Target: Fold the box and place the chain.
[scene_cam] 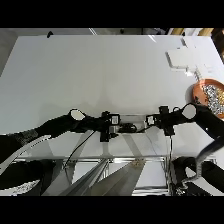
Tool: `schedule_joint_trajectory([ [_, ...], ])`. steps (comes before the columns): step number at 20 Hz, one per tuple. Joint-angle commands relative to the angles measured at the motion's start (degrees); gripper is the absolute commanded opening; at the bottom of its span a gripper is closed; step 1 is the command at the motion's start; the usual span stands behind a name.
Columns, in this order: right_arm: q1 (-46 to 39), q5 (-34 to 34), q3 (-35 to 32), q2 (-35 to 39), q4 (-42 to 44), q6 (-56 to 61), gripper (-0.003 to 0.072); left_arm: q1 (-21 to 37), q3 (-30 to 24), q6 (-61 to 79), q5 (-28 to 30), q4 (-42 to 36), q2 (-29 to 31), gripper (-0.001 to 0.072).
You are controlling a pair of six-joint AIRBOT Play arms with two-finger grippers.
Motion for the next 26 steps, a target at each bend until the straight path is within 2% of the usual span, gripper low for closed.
schedule_joint_trajectory([
  [1,0.04,-0.59,-0.04,-0.63,-0.04,0.04,0.0023,0.00,0.00,0.02,0.00,0.02,-0.02,0.0345],
  [4,0.07,1.90,-0.02,1.79,-0.02,0.68,0.0023,0.00,0.00,0.00,0.00,0.02,-0.02,0.0345],
  [7,0.07,5.16,-0.02,8.98,3.80,1.33,0.0023,0.00,0.00,0.02,0.00,0.02,-0.02,0.0345],
  [14,0.07,7.04,-0.02,19.78,33.81,1.42,0.0023,0.00,0.00,0.00,0.02,0.02,-0.02,0.0345],
  [19,5.35,10.93,-0.02,20.63,34.12,1.44,0.0022,0.00,0.00,0.00,0.00,0.02,-0.02,0.0345],
  [21,10.19,8.28,-0.02,20.59,34.12,1.51,0.0023,0.00,0.00,0.00,0.00,0.02,-0.02,0.0345],
  [26,20.76,-3.58,-0.02,16.81,35.04,2.16,0.0023,0.00,0.00,0.00,0.00,0.02,-0.02,0.0345],
])
